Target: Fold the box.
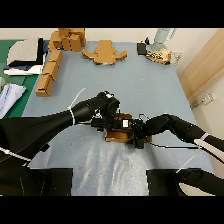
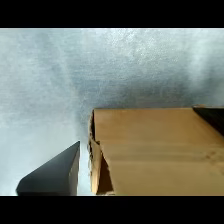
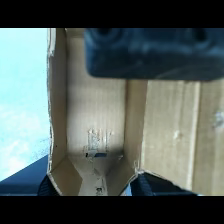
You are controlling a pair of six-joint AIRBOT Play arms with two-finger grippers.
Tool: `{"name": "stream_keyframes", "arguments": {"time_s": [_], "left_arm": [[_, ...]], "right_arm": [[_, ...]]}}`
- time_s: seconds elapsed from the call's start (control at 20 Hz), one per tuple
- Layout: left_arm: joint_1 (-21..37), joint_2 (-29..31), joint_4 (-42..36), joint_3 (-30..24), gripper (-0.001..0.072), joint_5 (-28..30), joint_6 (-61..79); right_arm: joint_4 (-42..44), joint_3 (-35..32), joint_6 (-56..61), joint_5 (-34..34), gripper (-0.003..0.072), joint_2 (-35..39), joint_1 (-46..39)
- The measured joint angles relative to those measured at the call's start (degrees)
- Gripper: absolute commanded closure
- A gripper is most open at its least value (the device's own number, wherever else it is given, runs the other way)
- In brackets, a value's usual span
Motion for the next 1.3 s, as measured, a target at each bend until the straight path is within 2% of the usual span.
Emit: {"name": "stream_keyframes", "arguments": {"time_s": [0.5,1.3], "left_arm": [[1.90,0.00,-1.84,3.85,0.0397,-5.79,1.18],[15.15,0.00,-20.11,5.38,0.0400,-10.51,12.76]], "right_arm": [[0.00,0.00,0.00,0.00,0.0188,0.00,0.00],[0.00,0.00,0.00,0.00,0.0188,0.00,0.00]]}}
